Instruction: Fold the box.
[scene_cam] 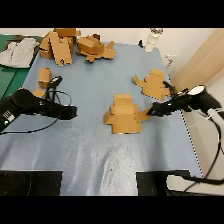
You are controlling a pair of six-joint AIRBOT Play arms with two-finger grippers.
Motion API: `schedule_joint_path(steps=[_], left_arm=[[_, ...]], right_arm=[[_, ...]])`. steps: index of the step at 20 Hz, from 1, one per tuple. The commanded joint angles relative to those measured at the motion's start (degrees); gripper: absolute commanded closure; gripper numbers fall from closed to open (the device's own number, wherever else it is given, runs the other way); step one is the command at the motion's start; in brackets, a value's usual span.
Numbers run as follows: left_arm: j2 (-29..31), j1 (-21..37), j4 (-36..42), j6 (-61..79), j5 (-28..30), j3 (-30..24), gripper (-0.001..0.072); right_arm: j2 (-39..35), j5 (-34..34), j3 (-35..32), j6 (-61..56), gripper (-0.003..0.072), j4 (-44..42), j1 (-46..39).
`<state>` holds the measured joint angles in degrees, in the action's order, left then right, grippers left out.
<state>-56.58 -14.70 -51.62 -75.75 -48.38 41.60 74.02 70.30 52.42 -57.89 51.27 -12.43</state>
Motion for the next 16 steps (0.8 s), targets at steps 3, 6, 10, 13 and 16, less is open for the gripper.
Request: schedule_joint_path(steps=[3,6,10,13,16], left_arm=[[-0.79,10.19,2.01,8.22,-7.74,0.00,0.0682],[-5.01,9.55,8.92,9.38,-8.33,0.00,0.0233],[-10.91,9.40,14.23,14.08,-8.26,0.00,0.0230],[-14.21,9.35,20.74,20.35,-8.55,0.02,0.0230],[-17.09,9.33,27.04,25.86,-8.63,0.07,0.0230]], right_arm=[[-17.44,-20.85,-20.81,-3.82,0.0686,-6.49,18.10],[-22.38,-27.76,-26.10,-6.43,0.0686,-6.29,26.21],[-23.37,-27.19,-26.25,-8.79,0.0686,-5.01,33.24],[-23.37,-27.28,-26.27,-11.74,0.0686,-1.86,36.30],[-23.37,-27.10,-26.27,-13.75,0.0686,0.31,36.74]])
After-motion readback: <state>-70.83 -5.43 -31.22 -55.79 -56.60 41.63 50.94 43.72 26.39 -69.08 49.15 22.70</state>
